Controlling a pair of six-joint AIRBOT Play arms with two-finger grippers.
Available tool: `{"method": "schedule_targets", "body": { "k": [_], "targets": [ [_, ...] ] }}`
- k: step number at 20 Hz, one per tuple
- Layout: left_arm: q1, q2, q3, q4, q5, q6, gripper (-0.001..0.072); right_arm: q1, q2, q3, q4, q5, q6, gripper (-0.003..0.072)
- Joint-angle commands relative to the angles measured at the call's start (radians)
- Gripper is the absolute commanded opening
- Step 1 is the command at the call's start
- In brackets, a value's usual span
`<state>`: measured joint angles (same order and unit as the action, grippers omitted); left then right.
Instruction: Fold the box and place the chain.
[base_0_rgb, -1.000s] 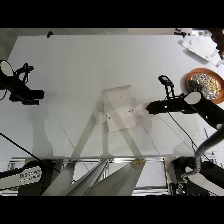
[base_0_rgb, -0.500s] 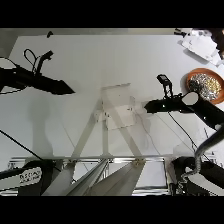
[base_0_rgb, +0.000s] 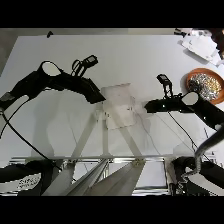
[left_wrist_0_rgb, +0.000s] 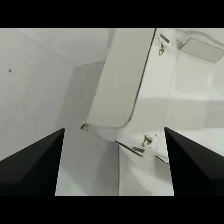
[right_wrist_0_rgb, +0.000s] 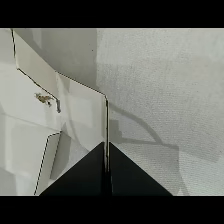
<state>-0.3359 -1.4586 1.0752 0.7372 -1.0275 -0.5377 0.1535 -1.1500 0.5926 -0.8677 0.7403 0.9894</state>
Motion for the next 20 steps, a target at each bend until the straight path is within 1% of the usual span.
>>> {"method": "schedule_targets", "body": {
  "k": [1,4,7,10,11,14,15,16,17,18,19,20],
  "targets": [
    [-0.031,-0.059,0.000,0.001,0.051,0.022,0.0695,0.001,0.001,0.000,0.000,0.002,-0.003,0.0014],
    [-0.034,-0.134,0.000,-0.092,0.056,0.095,0.0695,0.001,0.001,0.000,0.000,0.002,-0.003,0.0014],
    [-0.034,-0.203,0.000,-0.143,0.057,0.128,0.0694,0.001,0.001,0.000,0.000,0.008,-0.003,0.0014],
    [-0.033,-0.244,0.000,-0.214,0.057,0.201,0.0692,0.001,0.001,0.000,0.001,0.008,-0.003,0.0014],
    [-0.033,-0.253,0.000,-0.223,0.058,0.220,0.0660,0.001,0.001,0.000,0.000,0.008,-0.003,0.0014],
    [-0.030,-0.254,0.000,-0.224,0.052,0.248,0.0315,0.001,0.001,0.000,0.000,0.021,-0.003,0.0014],
    [-0.027,-0.254,0.000,-0.225,0.044,0.256,0.0224,0.001,0.001,0.000,0.000,0.027,-0.003,0.0014],
    [-0.024,-0.254,0.000,-0.225,0.032,0.269,0.0205,0.001,0.001,0.000,0.000,0.031,-0.003,0.0014],
    [-0.021,-0.253,0.000,-0.223,0.025,0.273,0.0202,0.001,0.001,0.000,0.000,0.032,-0.003,0.0014],
    [-0.019,-0.251,0.000,-0.225,0.019,0.274,0.0174,0.001,0.001,0.000,0.000,0.032,-0.003,0.0014],
    [-0.016,-0.247,0.000,-0.224,0.010,0.280,0.0086,0.001,0.001,0.000,0.000,0.031,-0.003,0.0014],
    [-0.013,-0.240,0.000,-0.225,-0.012,0.304,0.0044,0.001,0.001,0.000,0.000,0.031,-0.003,0.0014]
  ]
}}
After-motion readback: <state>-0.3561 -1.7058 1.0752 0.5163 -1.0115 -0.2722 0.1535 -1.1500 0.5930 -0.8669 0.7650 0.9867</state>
